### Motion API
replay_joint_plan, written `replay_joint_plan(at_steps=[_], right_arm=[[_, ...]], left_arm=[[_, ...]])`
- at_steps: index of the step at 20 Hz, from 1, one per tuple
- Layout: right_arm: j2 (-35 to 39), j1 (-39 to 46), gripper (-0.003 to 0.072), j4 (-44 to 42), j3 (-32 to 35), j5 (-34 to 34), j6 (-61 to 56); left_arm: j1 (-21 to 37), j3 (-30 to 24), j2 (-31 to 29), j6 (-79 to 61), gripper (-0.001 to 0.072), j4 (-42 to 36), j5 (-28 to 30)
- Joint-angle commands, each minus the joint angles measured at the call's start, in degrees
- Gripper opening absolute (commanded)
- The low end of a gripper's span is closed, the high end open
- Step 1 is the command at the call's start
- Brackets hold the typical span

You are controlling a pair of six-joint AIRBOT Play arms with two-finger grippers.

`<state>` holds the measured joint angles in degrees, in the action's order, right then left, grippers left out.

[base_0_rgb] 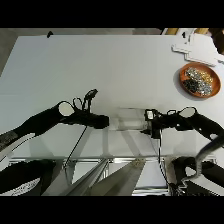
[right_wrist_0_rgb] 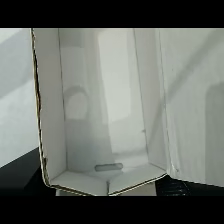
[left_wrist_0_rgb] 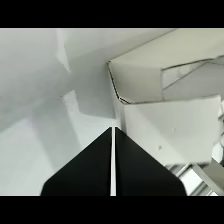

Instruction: Fold the box and place the chain.

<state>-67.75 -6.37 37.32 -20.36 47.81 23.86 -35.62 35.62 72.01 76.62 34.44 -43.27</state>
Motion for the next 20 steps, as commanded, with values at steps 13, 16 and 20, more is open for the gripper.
replay_joint_plan(at_steps=[13,16,20], right_arm=[[0.00,0.00,0.0320,-0.02,0.02,0.00,-0.02],[0.00,0.00,0.0320,-0.02,0.02,0.00,-0.02],[0.00,0.00,0.0320,-0.02,0.02,0.00,-0.02]], left_arm=[[-4.79,4.00,0.61,-0.50,0.0412,0.13,3.54],[-6.10,4.66,1.51,-0.02,0.0412,1.55,4.04],[-8.61,8.90,4.33,8.04,0.0412,8.61,3.17]])
